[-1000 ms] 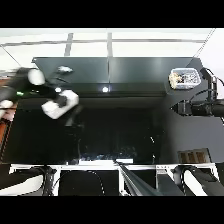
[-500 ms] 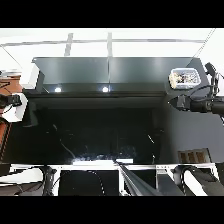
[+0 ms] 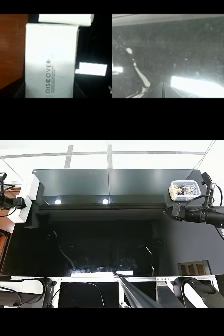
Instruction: Fold the box and place the chain.
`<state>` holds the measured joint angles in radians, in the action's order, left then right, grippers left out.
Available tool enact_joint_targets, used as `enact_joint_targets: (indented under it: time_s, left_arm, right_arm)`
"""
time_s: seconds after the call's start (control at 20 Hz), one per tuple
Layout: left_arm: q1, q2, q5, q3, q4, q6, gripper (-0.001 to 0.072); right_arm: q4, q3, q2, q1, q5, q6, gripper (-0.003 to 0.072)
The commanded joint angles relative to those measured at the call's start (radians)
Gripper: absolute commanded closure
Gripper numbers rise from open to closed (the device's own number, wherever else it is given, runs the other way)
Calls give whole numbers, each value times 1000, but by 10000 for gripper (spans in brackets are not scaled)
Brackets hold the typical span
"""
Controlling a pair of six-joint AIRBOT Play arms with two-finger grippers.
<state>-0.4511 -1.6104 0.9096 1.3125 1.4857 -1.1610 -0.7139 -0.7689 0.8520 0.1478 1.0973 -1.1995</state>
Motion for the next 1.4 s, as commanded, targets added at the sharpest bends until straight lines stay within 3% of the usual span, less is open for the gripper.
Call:
enact_joint_targets:
  time_s: [0.0, 0.05, 0.25, 0.4, 0.5, 0.55, 0.6, 0.7, 0.85, 0.95, 1.05, 1.35]
  left_arm:
    - [18, -11, -52, 15, -68, 37, 80]
    - [24, -9, -56, 16, -65, 27, -10]
    - [48, 47, 17, 92, -26, -122, -9]
    - [87, 118, 155, 196, -32, -324, 23]
    - [131, 177, 290, 219, -102, -395, 637]
    - [165, 220, 312, 191, -156, -351, 683]
    - [206, 273, 300, 143, -188, -330, 683]
    - [320, 439, 168, -51, -222, -329, 683]
    - [525, 716, -164, -490, -215, -328, 682]
    - [603, 832, -263, -706, -203, -348, 683]
    - [600, 881, -219, -770, -159, -351, 682]
    - [572, 917, -229, -767, -122, -351, 681]
  right_arm:
    - [-5, 0, 1, -5, -2, -18, 670]
    - [-4, 0, 1, -5, -2, -21, 670]
    - [-23, 0, 1, -33, -5, -22, 670]
    - [-89, 0, 1, -126, -70, -18, 669]
    - [-217, 0, 2, -193, -145, -21, 669]
    - [-290, 0, 2, -215, -168, -35, 670]
    - [-348, 0, 2, -226, -187, -51, 669]
    - [-430, 0, 2, -227, -231, -53, 670]
    - [-586, 0, 2, -227, -420, -53, 669]
    - [-603, 0, 2, -227, -454, -53, 669]
    - [-603, 0, 2, -227, -444, -53, 669]
    - [-603, 0, 1, -227, -444, -53, 669]
